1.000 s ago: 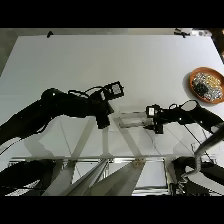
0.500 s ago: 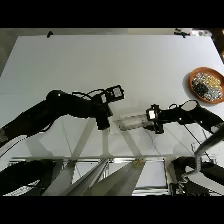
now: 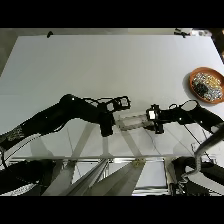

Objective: Fold the box and place the chain.

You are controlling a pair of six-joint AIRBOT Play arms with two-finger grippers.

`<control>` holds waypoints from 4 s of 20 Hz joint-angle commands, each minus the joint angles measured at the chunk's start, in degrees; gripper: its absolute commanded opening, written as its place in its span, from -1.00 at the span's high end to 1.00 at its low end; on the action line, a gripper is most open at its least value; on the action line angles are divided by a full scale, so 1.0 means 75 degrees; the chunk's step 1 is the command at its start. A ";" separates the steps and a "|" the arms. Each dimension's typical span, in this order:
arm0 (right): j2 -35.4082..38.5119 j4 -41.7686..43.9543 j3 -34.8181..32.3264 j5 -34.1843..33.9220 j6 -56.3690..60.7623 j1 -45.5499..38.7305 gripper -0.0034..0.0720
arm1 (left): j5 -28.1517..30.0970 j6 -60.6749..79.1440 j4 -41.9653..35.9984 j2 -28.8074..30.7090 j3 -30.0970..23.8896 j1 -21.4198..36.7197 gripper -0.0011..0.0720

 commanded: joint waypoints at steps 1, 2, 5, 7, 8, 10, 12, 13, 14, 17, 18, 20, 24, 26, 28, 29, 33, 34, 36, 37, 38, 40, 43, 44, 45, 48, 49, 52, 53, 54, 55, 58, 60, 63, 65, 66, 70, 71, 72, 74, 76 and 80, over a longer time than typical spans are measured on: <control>0.0006 -0.0003 0.0000 0.0000 -0.0003 -0.0003 -0.25 | 0.0015 0.0017 -0.0015 -0.0050 0.0000 -0.0052 0.67; 0.0006 -0.0003 0.0000 0.0000 -0.0003 -0.0003 -0.25 | 0.0015 0.0020 -0.0017 -0.0050 0.0000 -0.0052 0.67; 0.0006 0.0000 0.0000 0.0003 -0.0006 -0.0003 -0.25 | 0.0012 0.0020 -0.0012 -0.0050 0.0000 -0.0047 0.67; 0.0006 0.0000 0.0000 0.0003 -0.0006 -0.0003 -0.25 | 0.0012 0.0020 -0.0012 -0.0050 0.0000 -0.0047 0.67; 0.0006 0.0009 0.0000 0.0015 0.0000 -0.0003 -0.25 | 0.0009 0.0017 -0.0012 -0.0050 0.0000 -0.0047 0.67; 0.0006 0.0003 0.0000 0.0052 0.0087 -0.0003 -0.25 | 0.0012 0.0020 -0.0012 -0.0050 0.0000 -0.0047 0.67; 0.0006 0.0003 0.0000 0.0192 0.0087 -0.0003 -0.25 | 0.0006 0.0020 -0.0006 -0.0050 0.0000 -0.0047 0.67; 0.0006 0.0003 0.0000 0.0312 0.0087 -0.0003 -0.25 | 0.0006 0.0020 -0.0003 -0.0050 0.0000 -0.0044 0.67; 0.0006 0.0003 0.0000 0.0408 0.0087 -0.0003 -0.25 | 0.0006 0.0020 -0.0006 -0.0050 0.0000 -0.0044 0.67; 0.0006 0.0003 0.0000 0.0472 0.0131 -0.0003 -0.25 | 0.0009 0.0020 0.0044 -0.0047 0.0000 -0.0041 0.67; 0.0006 0.0003 0.0000 0.0466 0.0431 -0.0003 -0.25 | 0.0009 0.0012 0.0073 -0.0047 0.0000 -0.0041 0.67; 0.0006 0.0000 0.0000 0.0463 0.0866 -0.0003 -0.25 | 0.0003 0.0015 0.0076 -0.0047 0.0000 -0.0041 0.67; 0.0006 0.0003 0.0000 0.0466 0.0863 -0.0003 -0.25 | -0.0003 0.0012 0.0076 -0.0047 0.0000 -0.0041 0.67; 0.0006 0.0003 0.0000 0.0463 0.0863 -0.0003 -0.25 | -0.0038 0.0012 0.0076 -0.0047 0.0000 -0.0041 0.67; 0.0006 0.0006 0.0000 0.0466 0.0863 -0.0003 -0.25 | -0.0117 0.0012 0.0076 -0.0047 0.0000 -0.0041 0.67; 0.0006 0.0006 0.0000 0.0466 0.0863 -0.0003 -0.25 | -0.0166 0.0009 0.0076 -0.0047 0.0000 -0.0041 0.67; 0.0006 0.0274 0.0000 0.0574 0.0863 -0.0003 -0.25 | -0.0309 -0.0009 0.0076 -0.0047 0.0000 -0.0041 0.67; 0.0006 0.0338 0.0000 0.0632 0.0863 -0.0003 -0.25 | -0.0341 -0.0009 0.0076 -0.0047 0.0000 -0.0041 0.67; 0.0006 0.0455 0.0000 0.0641 0.0863 -0.0003 -0.25 | -0.0399 -0.0009 0.0076 -0.0047 0.0000 -0.0041 0.67; 0.0006 0.0460 0.0000 0.0641 0.0863 -0.0003 -0.25 | -0.0420 -0.0012 0.0076 -0.0047 0.0000 -0.0041 0.67; 0.0006 0.0455 0.0000 0.0641 0.0863 -0.0003 -0.25 | -0.0431 -0.0012 0.0076 -0.0047 0.0000 -0.0041 0.67; 0.0006 0.0463 0.0000 0.0568 0.0860 -0.0003 -0.24 | -0.0431 -0.0009 0.0076 -0.0047 0.0000 -0.0041 0.67; 0.0006 0.0446 0.0000 0.0300 0.0860 -0.0003 -0.24 | -0.0498 -0.0009 0.0079 -0.0047 0.0000 -0.0041 0.67; 0.0006 0.0446 0.0000 0.0192 0.0860 -0.0003 -0.24 | -0.0545 -0.0015 0.0079 -0.0047 0.0000 -0.0041 0.67; 0.0006 0.0440 0.0000 0.0047 0.0860 -0.0003 -0.24 | -0.0597 -0.0015 0.0079 -0.0047 0.0000 -0.0041 0.67; 0.0006 0.0323 0.0000 -0.0382 0.0866 -0.0003 -0.24 | -0.0694 -0.0015 0.0082 -0.0047 0.0000 -0.0041 0.67; 0.0006 0.0251 0.0000 -0.0405 0.0863 -0.0003 -0.24 | -0.0702 -0.0017 0.0099 -0.0047 0.0000 -0.0041 0.67; 0.0006 0.0079 0.0000 -0.0402 0.0892 -0.0003 -0.24 | -0.0705 -0.0038 0.0248 -0.0047 0.0000 -0.0041 0.67; 0.0006 0.0038 0.0000 -0.0402 0.0892 -0.0003 -0.24 | -0.0699 -0.0038 0.0315 -0.0047 0.0000 -0.0041 0.67; 0.0006 0.0038 0.0000 -0.0402 0.0892 -0.0003 -0.24 | -0.0699 -0.0038 0.0344 -0.0047 0.0000 -0.0041 0.67; 0.0006 0.0038 0.0000 -0.0399 0.0892 -0.0003 -0.24 | -0.0699 -0.0038 0.0344 -0.0050 0.0000 -0.0041 0.67; 0.0006 0.0038 0.0000 -0.0393 0.0895 -0.0003 -0.24 | -0.0702 -0.0038 0.0347 -0.0050 0.0000 -0.0041 0.67; 0.0003 0.0041 0.0000 -0.0370 0.0892 -0.0003 -0.24 | -0.0694 -0.0038 0.0460 -0.0050 0.0000 -0.0041 0.67; 0.0006 0.0050 0.0000 -0.0370 0.0886 -0.0003 -0.25 | -0.0699 -0.0032 0.0667 -0.0055 0.0000 -0.0041 0.67; 0.0006 0.0052 0.0000 -0.0373 0.0886 -0.0003 -0.25 | -0.0796 -0.0026 0.1113 -0.0096 0.0000 -0.0041 0.67; 0.0006 0.0052 0.0000 -0.0373 0.0886 -0.0003 -0.25 | -0.0880 -0.0029 0.1411 -0.0152 0.0000 -0.0041 0.67; 0.0006 0.0052 0.0000 -0.0376 0.0886 -0.0003 -0.25 | -0.1084 0.0041 0.1824 -0.0510 0.0000 -0.0041 0.67; 0.0006 0.0052 0.0000 -0.0376 0.0883 -0.0003 -0.25 | -0.1075 0.0044 0.1824 -0.0589 0.0000 -0.0041 0.67; 0.0006 0.0052 0.0000 -0.0376 0.0883 -0.0003 -0.25 | -0.1067 0.0041 0.1816 -0.0632 0.0000 -0.0041 0.67; 0.0006 0.0052 0.0000 -0.0373 0.0883 -0.0003 -0.25 | -0.1029 0.0041 0.1818 -0.0679 0.0000 -0.0047 0.67; 0.0006 0.0052 0.0000 -0.0376 0.0883 -0.0003 -0.25 | -0.0941 0.0172 0.1821 -0.0691 0.0000 -0.0044 0.67; 0.0006 0.0052 0.0000 -0.0376 0.0883 -0.0003 -0.25 | -0.0799 0.1550 0.1679 -0.0883 0.0000 -0.0052 0.60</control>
